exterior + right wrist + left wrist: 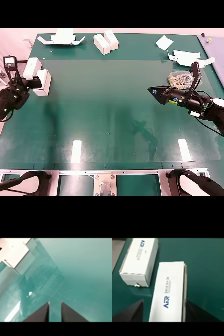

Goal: Fold the box and place the chain.

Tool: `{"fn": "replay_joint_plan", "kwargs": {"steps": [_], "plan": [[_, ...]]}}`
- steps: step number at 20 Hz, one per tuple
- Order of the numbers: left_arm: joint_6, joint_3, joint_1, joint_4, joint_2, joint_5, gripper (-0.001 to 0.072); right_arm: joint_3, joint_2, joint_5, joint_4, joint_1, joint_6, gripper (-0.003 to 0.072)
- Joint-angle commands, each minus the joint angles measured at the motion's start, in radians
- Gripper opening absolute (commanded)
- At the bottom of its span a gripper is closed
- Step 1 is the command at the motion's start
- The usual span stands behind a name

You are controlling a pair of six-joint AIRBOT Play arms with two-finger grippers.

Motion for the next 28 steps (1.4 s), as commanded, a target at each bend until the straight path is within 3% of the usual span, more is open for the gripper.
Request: {"fn": "replay_joint_plan", "kwargs": {"steps": [1,4,5,7,11,13,19,23,28], "plan": [[-0.008,-0.009,0.000,0.008,-0.015,-0.132,0.0390,0.001,0.007,-0.002,0.003,0.000,0.000,0.0123],[-0.009,-0.009,0.000,0.019,-0.029,-0.170,0.0372,0.001,0.010,-0.002,0.002,0.000,0.000,0.0122],[-0.009,-0.013,0.000,0.022,-0.024,-0.177,0.0171,0.001,0.010,-0.002,0.002,0.000,-0.001,0.0118],[-0.008,-0.047,0.000,0.044,0.025,-0.200,0.0024,0.001,0.015,-0.002,0.002,0.000,-0.008,0.0017],[-0.009,-0.153,0.000,0.061,0.186,-0.204,0.0024,-0.001,0.095,-0.045,0.001,0.000,-0.003,0.0014],[-0.012,-0.222,0.000,0.085,0.285,-0.263,0.0024,-0.012,0.187,-0.115,-0.014,0.000,0.004,0.0014],[-0.269,-0.423,0.000,0.417,0.527,-0.474,0.0024,-0.127,0.523,-0.313,-0.247,0.000,0.135,0.0013],[-0.286,-0.501,0.000,0.429,0.592,-0.491,0.0023,-0.310,0.717,-0.448,-0.253,0.000,0.135,0.0013],[-0.256,-0.562,0.000,0.429,0.592,-0.571,0.0023,-0.502,0.869,-0.503,-0.253,0.000,0.134,0.0013]]}}
